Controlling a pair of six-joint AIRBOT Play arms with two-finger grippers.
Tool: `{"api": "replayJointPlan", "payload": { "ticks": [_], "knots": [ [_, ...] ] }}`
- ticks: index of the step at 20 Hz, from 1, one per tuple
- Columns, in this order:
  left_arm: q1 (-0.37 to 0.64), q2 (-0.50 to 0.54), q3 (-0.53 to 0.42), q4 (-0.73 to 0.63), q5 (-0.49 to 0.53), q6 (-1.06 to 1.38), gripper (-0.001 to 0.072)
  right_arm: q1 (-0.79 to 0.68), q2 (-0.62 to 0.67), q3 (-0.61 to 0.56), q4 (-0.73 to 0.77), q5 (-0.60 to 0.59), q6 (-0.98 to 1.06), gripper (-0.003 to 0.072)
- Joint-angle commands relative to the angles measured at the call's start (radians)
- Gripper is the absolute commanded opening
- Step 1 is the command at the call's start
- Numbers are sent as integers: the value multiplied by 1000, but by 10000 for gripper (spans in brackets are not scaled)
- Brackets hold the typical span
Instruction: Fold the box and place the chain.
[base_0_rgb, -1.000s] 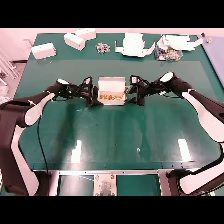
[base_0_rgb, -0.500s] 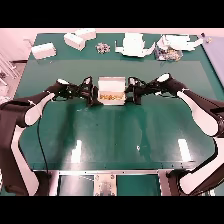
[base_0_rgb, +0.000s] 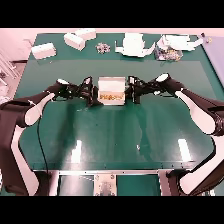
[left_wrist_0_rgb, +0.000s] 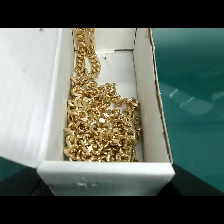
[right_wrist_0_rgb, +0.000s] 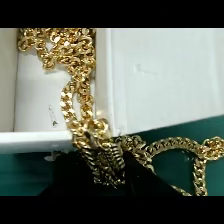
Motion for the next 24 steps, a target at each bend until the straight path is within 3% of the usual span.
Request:
{"api": "replayJointPlan", "payload": {
  "ticks": [1, 11, 16, 24],
  "knots": [
    [0, 1, 1, 0, 0, 0, 469, -2, 2, 17, -11, -47, 100, 5],
    [0, 1, 1, 0, 0, 0, 469, 5, 232, 21, -12, -42, 325, 2],
    [0, 1, 1, 0, 0, 0, 469, 11, 359, 21, -15, 26, 402, 2],
    [0, 1, 1, 0, 0, 0, 469, 87, 539, 21, -23, 41, 509, 2]
  ]
}}
